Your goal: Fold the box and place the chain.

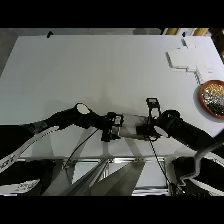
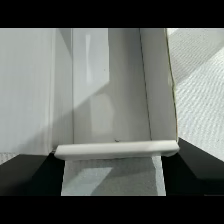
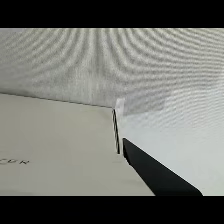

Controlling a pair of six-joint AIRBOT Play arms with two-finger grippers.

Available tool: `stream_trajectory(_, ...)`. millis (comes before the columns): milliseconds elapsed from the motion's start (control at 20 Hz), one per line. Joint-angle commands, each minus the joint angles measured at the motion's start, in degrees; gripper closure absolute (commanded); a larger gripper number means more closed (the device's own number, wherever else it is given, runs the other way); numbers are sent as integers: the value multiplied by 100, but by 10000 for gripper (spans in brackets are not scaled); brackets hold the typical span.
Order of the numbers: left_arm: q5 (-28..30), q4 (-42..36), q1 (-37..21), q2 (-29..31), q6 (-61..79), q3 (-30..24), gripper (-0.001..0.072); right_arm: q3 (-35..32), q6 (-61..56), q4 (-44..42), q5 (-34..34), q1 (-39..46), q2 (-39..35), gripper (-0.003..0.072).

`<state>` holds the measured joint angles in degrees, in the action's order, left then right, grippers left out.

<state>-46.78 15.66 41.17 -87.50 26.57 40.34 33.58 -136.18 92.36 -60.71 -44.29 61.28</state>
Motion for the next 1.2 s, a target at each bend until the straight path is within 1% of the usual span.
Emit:
stream_trajectory(0,2,2,-2,-2,4,2,500,-146,-168,-59,85,2,-57,461)
stream_trajectory(150,2,2,-2,-2,4,4,500,-267,-258,-262,278,2,-55,472)
stream_trajectory(300,4,2,-2,-2,4,4,500,-267,-376,-494,647,2,-55,636)
stream_trajectory(350,4,2,-2,-2,4,2,500,-267,-380,-575,715,2,-55,671)
stream_trajectory(450,2,2,-2,-2,4,2,500,-267,-481,-575,710,2,-55,671)
stream_trajectory(500,2,2,-2,-2,4,2,500,-267,-481,-575,715,2,-55,668)
stream_trajectory(550,4,2,-2,-2,4,4,500,-267,-479,-577,715,2,-55,603)
stream_trajectory(600,4,2,-2,-2,4,4,500,-267,-479,-581,699,2,-61,483)
stream_trajectory(650,4,2,-2,-2,4,2,500,-264,-474,-577,638,2,-87,439)
stream_trajectory(750,2,2,-2,-2,4,2,500,-264,-138,-577,433,0,-240,439)
stream_trajectory(850,4,2,-2,-2,4,2,500,-262,256,-474,24,2,-568,439)
stream_trajectory(950,4,2,-2,-2,4,2,500,-262,343,-188,-407,2,-1040,439)
stream_trajectory(1150,4,2,-2,-2,7,4,500,-133,595,160,-1019,46,-2164,440)
